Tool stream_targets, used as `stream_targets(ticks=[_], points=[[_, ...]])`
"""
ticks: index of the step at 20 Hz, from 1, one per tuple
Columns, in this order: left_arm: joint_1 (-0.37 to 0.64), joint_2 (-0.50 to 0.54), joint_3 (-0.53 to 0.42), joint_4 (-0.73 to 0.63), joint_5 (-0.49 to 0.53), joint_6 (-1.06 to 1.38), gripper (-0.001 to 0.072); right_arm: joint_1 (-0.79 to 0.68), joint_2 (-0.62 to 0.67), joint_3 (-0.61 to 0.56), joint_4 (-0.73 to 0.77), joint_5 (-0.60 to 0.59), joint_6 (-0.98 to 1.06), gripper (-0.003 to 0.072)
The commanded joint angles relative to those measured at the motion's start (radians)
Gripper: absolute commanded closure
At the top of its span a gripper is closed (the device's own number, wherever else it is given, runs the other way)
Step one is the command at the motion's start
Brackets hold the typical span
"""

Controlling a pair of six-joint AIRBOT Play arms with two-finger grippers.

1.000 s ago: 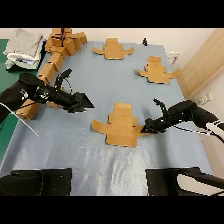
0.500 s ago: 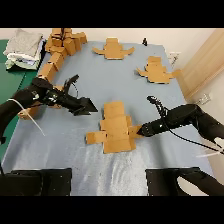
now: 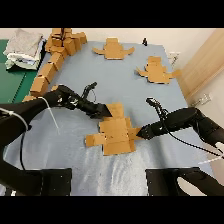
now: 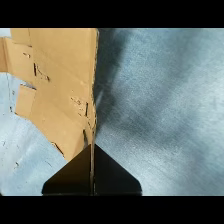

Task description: Fold the box.

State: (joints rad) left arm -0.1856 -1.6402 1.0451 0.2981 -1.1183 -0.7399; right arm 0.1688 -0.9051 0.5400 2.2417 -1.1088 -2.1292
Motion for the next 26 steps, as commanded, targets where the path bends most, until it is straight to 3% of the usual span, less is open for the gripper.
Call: stream_targets(ticks=[1,3,4,5,6,13,14,16,18,24,26], points=[[-0.035,-0.073,0.068,-0.051,-0.053,0.056,0.0068,0.002,0.002,-0.001,-0.001,0.002,-0.003,0.0685],[-0.033,-0.079,0.079,-0.051,-0.056,0.061,0.0069,0.002,0.002,-0.002,-0.001,0.001,-0.004,0.0685],[-0.031,-0.08,0.08,-0.05,-0.063,0.062,0.0144,0.002,0.002,-0.001,-0.001,0.002,-0.004,0.0685],[-0.031,-0.08,0.08,-0.047,-0.076,0.077,0.0331,0.002,0.002,-0.002,-0.001,0.002,-0.004,0.0685],[-0.031,-0.08,0.08,-0.042,-0.092,0.092,0.0386,0.002,0.001,-0.002,-0.001,0.002,-0.004,0.0685],[-0.031,-0.08,0.08,0.021,-0.164,0.096,0.0391,0.002,0.0,-0.002,-0.002,0.009,-0.003,0.0685],[-0.031,-0.08,0.08,0.021,-0.164,0.097,0.0435,0.002,0.0,-0.002,-0.002,0.01,-0.003,0.0685],[-0.031,-0.08,0.082,0.02,-0.164,0.097,0.0437,0.002,0.0,-0.002,-0.002,0.01,-0.003,0.0685],[-0.031,-0.08,0.082,0.021,-0.163,0.098,0.0596,0.002,0.0,-0.002,-0.002,0.01,-0.003,0.0685],[-0.031,-0.08,0.082,0.016,-0.145,0.097,0.0591,0.002,0.0,-0.002,-0.009,0.009,-0.003,0.0685],[-0.031,-0.08,0.082,0.016,-0.146,0.097,0.0306,0.002,0.0,-0.002,-0.01,0.01,-0.003,0.0685]])
